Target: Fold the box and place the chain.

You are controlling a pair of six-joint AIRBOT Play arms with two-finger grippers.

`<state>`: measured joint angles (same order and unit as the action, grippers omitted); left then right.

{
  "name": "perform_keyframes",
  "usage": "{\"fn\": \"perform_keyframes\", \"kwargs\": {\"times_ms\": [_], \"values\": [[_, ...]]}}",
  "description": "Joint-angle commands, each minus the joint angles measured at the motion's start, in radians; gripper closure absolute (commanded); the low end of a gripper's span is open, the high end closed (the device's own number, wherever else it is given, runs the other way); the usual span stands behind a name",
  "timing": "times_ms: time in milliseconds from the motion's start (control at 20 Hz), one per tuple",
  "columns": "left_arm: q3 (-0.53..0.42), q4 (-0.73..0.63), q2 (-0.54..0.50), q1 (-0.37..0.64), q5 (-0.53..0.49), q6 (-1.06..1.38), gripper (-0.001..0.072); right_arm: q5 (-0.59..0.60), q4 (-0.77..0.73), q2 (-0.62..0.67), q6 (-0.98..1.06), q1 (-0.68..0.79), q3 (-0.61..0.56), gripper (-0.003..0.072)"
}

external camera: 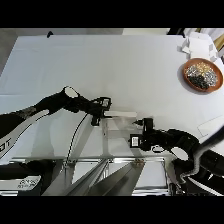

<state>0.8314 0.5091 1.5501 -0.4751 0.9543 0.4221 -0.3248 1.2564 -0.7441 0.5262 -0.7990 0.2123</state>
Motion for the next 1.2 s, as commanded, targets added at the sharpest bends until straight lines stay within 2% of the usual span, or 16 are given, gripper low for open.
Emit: {"fn": "perform_keyframes", "kwargs": {"times_ms": [0,250,700,1150], "values": [[0.0,0.0,0.0,0.0,0.0,0.0,0.0696,-0.013,-0.022,-0.002,0.0,0.04,0.025,0.0008],[0.0,0.0,0.0,0.0,0.0,0.0,0.0696,-0.05,-0.193,-0.002,-0.039,0.166,0.025,0.0008],[0.0,0.0,0.0,0.0,0.0,0.0,0.0696,-0.049,-0.219,-0.002,-0.126,0.237,0.025,0.0007],[0.0,0.0,0.0,0.0,0.0,0.0,0.0696,-0.084,-0.414,-0.021,-0.441,0.266,0.025,0.0007]]}}
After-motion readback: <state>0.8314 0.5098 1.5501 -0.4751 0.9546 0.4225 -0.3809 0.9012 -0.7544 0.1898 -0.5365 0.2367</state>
